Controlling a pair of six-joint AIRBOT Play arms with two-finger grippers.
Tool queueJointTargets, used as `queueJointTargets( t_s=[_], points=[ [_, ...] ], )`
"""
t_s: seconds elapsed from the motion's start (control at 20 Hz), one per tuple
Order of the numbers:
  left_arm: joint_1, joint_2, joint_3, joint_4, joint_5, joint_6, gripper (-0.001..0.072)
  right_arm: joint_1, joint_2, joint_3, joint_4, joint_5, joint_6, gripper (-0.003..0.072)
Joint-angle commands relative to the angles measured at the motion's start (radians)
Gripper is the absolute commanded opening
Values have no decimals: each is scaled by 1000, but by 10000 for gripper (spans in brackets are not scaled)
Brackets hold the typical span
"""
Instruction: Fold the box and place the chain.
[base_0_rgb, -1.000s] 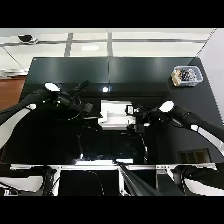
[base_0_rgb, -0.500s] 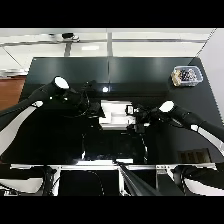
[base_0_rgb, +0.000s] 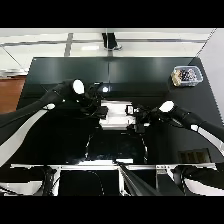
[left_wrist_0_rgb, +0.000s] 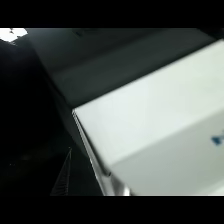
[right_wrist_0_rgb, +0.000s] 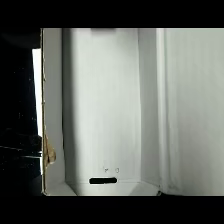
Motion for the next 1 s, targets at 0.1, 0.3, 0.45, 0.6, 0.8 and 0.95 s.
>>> queueJointTargets(
  t_s=[0.1,0.3,0.45,0.6,0.8,0.95],
  points=[
    [-102,0,7,240,52,-304,399,0,0,0,0,0,0,430],
    [-182,0,12,359,45,-451,399,0,0,0,0,0,0,430],
    [-207,0,29,360,43,-467,399,0,0,0,0,0,0,430],
    [-207,0,30,359,44,-528,353,0,0,0,0,0,0,430],
    [-207,0,30,360,44,-569,136,0,0,0,0,0,0,430],
    [-208,0,30,359,45,-570,28,0,0,0,0,0,0,430]
  ],
)
